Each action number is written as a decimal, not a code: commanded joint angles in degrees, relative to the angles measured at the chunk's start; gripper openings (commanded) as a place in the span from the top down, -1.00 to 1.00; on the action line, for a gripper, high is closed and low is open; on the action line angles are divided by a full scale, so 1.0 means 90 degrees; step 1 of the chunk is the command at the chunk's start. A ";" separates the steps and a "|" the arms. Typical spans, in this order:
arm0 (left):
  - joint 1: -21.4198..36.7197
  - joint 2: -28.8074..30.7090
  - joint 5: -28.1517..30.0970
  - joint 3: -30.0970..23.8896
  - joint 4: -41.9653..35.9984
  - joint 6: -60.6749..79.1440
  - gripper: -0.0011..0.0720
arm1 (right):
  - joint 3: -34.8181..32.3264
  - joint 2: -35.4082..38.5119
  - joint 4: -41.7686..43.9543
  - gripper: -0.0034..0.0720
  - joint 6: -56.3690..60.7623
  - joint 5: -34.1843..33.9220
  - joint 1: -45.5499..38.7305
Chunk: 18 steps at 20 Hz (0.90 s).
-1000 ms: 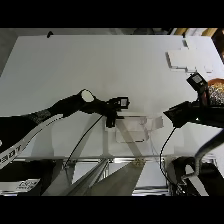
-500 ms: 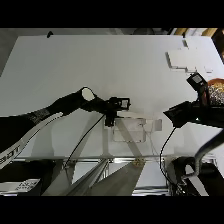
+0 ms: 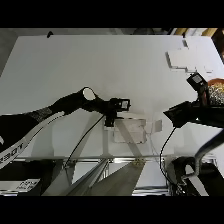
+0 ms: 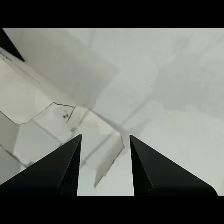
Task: Fold the box and place the chain.
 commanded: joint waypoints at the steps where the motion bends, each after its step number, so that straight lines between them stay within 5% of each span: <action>1: 0.0000 -0.0012 0.0262 0.0002 0.0027 0.0015 0.95 | 0.0000 0.0005 0.0002 0.02 0.0002 0.0002 0.0007; 18: -0.0002 -0.0005 0.0165 0.0002 0.0039 -0.0758 0.97 | 0.0000 0.0005 0.0002 0.02 0.0002 0.0007 0.0007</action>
